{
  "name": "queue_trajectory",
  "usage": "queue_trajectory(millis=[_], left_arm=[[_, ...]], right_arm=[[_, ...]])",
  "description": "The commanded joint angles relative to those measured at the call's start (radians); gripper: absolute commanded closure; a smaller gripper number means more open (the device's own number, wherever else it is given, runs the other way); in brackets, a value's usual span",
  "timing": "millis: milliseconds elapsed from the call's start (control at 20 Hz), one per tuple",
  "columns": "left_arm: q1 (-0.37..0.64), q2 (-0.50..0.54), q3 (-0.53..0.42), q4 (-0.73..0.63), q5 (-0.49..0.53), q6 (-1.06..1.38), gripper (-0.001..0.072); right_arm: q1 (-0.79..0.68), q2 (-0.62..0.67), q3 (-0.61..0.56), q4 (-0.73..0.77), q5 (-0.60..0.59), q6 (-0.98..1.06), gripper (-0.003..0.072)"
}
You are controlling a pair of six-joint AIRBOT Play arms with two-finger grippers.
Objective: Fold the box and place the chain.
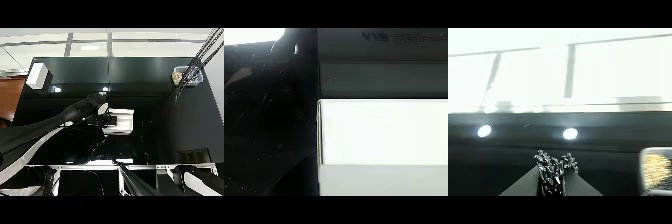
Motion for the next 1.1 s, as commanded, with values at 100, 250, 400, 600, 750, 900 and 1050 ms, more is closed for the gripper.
queue_trajectory(millis=[100, 250, 400, 600, 750, 900, 1050], left_arm=[[0.0, 0.0, 0.0, 0.0, 0.0, 0.0, 0.0678], [0.0, 0.0, 0.0, 0.0, 0.0, 0.0, 0.0679], [0.0, 0.0, 0.0, 0.0, 0.0, 0.0, 0.0678], [0.0, 0.0, 0.0, 0.0, 0.0, 0.0, 0.0678], [0.0, 0.0, 0.0, 0.0, 0.0, 0.0, 0.0678], [0.0, 0.0, 0.0, 0.0, -0.001, 0.0, 0.0678], [0.0, 0.0, 0.0, 0.0, 0.0, 0.0, 0.0678]], right_arm=[[0.146, 0.026, -0.001, 0.047, 0.187, 0.0, 0.068], [0.217, 0.026, -0.011, 0.058, 0.277, 0.008, 0.0679], [0.274, 0.026, -0.062, 0.127, 0.306, 0.012, 0.0679], [0.343, 0.025, -0.131, 0.176, 0.257, 0.012, 0.0679], [0.371, 0.025, -0.177, 0.242, 0.211, 0.012, 0.0679], [0.402, 0.024, -0.216, 0.282, 0.159, 0.011, 0.0678], [0.408, 0.024, -0.216, 0.316, 0.113, 0.012, 0.0678]])
